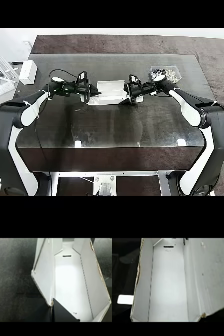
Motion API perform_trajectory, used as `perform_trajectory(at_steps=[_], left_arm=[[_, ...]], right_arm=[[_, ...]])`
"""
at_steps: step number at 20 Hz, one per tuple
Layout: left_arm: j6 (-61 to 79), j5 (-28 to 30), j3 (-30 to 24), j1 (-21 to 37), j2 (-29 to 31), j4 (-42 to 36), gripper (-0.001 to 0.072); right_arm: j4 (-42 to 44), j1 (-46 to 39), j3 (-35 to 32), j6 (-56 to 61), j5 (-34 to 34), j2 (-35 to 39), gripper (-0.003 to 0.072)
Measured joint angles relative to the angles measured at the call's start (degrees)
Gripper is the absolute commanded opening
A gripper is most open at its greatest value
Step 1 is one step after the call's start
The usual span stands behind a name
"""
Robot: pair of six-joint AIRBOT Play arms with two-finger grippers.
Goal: Fold the box and place the chain.
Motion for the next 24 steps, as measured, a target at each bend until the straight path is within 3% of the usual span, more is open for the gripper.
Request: perform_trajectory(at_steps=[13,15,24], left_arm=[[0.0,0.02,0.0,0.0,0.0,-0.02,0.0021],[0.02,0.02,0.0,0.0,0.0,0.0,0.0021],[0.02,0.02,0.0,0.0,0.0,-0.02,0.0022]], right_arm=[[0.94,0.11,0.0,-0.83,0.28,-0.9,0.0691],[0.98,0.11,0.0,-0.96,0.28,-0.9,0.0642],[0.39,0.13,0.0,-1.11,0.28,-0.92,0.0638]])
